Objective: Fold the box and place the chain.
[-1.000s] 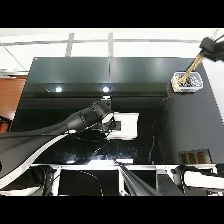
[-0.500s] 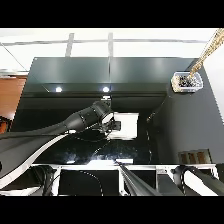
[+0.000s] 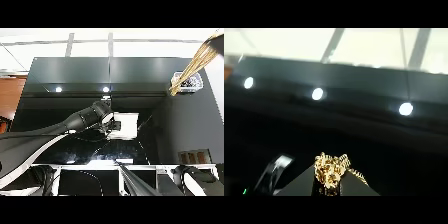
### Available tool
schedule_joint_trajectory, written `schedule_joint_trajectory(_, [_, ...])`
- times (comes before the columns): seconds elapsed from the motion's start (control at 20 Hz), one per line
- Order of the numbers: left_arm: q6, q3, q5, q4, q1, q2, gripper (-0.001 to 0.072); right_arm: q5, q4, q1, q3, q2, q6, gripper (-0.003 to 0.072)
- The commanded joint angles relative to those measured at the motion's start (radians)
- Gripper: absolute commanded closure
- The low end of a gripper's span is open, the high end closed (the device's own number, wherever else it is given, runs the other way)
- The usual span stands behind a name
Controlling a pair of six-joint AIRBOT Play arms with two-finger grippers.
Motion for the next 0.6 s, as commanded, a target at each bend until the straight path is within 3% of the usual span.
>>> schedule_joint_trajectory(0.0, [-0.001, 0.000, 0.001, 0.000, 0.001, 0.000, 0.0681, 0.164, 0.022, 0.087, -0.048, 0.019, -0.061, 0.0677])
schedule_joint_trajectory(0.2, [-0.001, 0.000, 0.001, 0.000, 0.001, 0.000, 0.0681, 0.172, 0.142, 0.161, -0.208, 0.019, -0.102, 0.0676])
schedule_joint_trajectory(0.4, [-0.001, 0.000, 0.001, -0.001, 0.001, 0.000, 0.0681, -0.011, 0.182, 0.240, -0.377, 0.017, -0.132, 0.0676])
schedule_joint_trajectory(0.55, [-0.001, 0.000, 0.001, -0.001, 0.001, 0.000, 0.0681, -0.073, 0.217, 0.304, -0.444, 0.015, -0.136, 0.0676])
